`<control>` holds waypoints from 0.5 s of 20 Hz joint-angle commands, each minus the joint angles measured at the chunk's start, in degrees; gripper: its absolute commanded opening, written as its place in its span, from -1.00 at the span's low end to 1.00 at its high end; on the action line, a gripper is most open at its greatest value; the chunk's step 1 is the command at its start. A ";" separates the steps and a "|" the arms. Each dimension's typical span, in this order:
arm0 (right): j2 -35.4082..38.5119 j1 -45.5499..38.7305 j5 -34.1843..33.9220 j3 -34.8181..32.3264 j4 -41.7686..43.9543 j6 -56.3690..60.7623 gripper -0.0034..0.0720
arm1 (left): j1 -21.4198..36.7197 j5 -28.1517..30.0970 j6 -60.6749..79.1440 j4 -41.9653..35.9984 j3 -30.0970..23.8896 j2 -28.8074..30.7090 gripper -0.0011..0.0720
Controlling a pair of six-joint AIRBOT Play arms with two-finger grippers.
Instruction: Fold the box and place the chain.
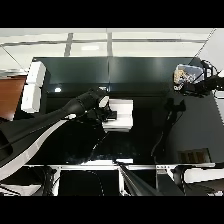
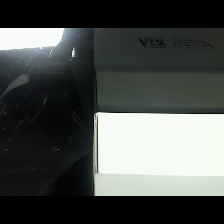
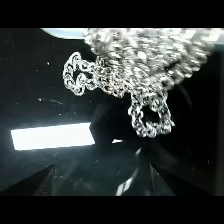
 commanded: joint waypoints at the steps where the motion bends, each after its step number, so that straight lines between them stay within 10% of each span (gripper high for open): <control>1: -0.46 1.20 -11.50 -2.16 -1.81 -5.81 1.00 | 0.02 0.02 0.00 0.00 0.02 -0.02 -0.88; 10: -3.30 1.68 -14.53 -2.21 -5.14 -3.96 0.98 | 0.00 -0.20 0.00 -0.02 0.02 -0.02 -0.88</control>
